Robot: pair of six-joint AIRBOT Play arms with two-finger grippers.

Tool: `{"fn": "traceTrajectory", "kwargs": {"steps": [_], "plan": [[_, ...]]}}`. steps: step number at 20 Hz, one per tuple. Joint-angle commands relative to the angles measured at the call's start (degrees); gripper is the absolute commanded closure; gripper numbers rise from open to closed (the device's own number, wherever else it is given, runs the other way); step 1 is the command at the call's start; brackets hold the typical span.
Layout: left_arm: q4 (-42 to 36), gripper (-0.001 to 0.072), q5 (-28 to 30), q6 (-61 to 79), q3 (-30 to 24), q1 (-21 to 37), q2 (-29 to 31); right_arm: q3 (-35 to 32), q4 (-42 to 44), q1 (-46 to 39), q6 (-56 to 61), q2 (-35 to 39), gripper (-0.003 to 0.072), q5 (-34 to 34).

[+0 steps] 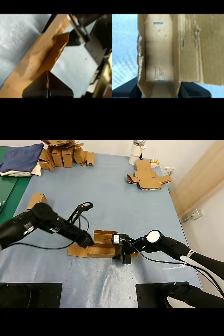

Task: Fold the box.

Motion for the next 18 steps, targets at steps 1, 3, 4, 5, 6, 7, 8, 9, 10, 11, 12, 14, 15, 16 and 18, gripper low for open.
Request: {"fn": "traceTrajectory", "kwargs": {"steps": [1, 3, 4, 5, 6, 7, 8, 9, 10, 11, 12, 14, 15, 16, 18], "plan": [[-10.5, 0.0699, -2.0, 0.3, 5.7, 0.6, -9.2, 0.0, 0.0, 0.0, 0.0, 0.0, 0.0125, 0.0], [-12.6, 0.0699, -2.2, 0.2, 9.0, 0.6, -13.2, 0.0, 0.0, 0.0, 0.0, 0.0, 0.0125, 0.0], [-13.3, 0.0699, -2.2, 0.0, 10.2, 0.6, -15.0, 0.0, 0.0, 0.0, 0.0, 0.0, 0.0125, 0.0], [-13.3, 0.0699, -2.2, -0.3, 11.0, 0.6, -16.5, 0.0, 0.0, 0.0, 0.0, 0.0, 0.0125, 0.0], [-13.3, 0.0699, -2.1, -1.3, 11.5, 0.6, -18.1, 0.0, 0.0, 0.0, 0.0, 0.0, 0.0125, 0.0], [-13.3, 0.0699, -1.6, -2.4, 11.5, 0.6, -19.5, 0.0, 0.0, 0.0, 0.0, 0.0, 0.0125, 0.0], [-12.9, 0.0699, -1.1, -3.9, 11.5, 0.6, -20.9, 0.0, 0.0, 0.0, 0.0, 0.0, 0.0125, 0.1], [-12.2, 0.0699, -1.1, -5.3, 11.5, 0.6, -22.1, 0.0, 0.0, 0.0, 0.0, 0.0, 0.0125, 0.0], [-11.4, 0.0699, -1.4, -6.8, 11.5, 0.6, -23.3, 0.0, 0.0, 0.0, 0.0, 0.0, 0.0125, 0.0], [-10.4, 0.0699, -1.3, -8.3, 11.5, 0.6, -24.0, 0.0, 0.0, 0.0, 0.0, 0.0, 0.0125, 0.0], [-9.3, 0.0699, -1.4, -10.1, 11.5, 0.6, -24.6, 0.0, 0.0, 0.0, 0.0, 0.0, 0.0125, 0.0], [-8.2, 0.0699, -1.3, -12.6, 11.5, 0.6, -25.3, 0.0, 0.0, 0.0, 0.0, 0.0, 0.0125, 0.0], [-8.2, 0.0699, -1.3, -13.4, 11.5, 0.6, -25.4, 0.0, 0.0, 0.0, 0.0, 0.0, 0.0124, 0.0], [-8.2, 0.0699, -1.3, -13.6, 11.5, 0.6, -25.4, 0.0, 0.0, 0.0, 0.0, 0.0, 0.0125, 0.0], [-8.2, 0.0699, -1.2, -13.8, 11.5, 0.6, -25.5, 0.0, 0.0, 0.0, 0.0, 0.0, 0.0125, 0.0]]}}
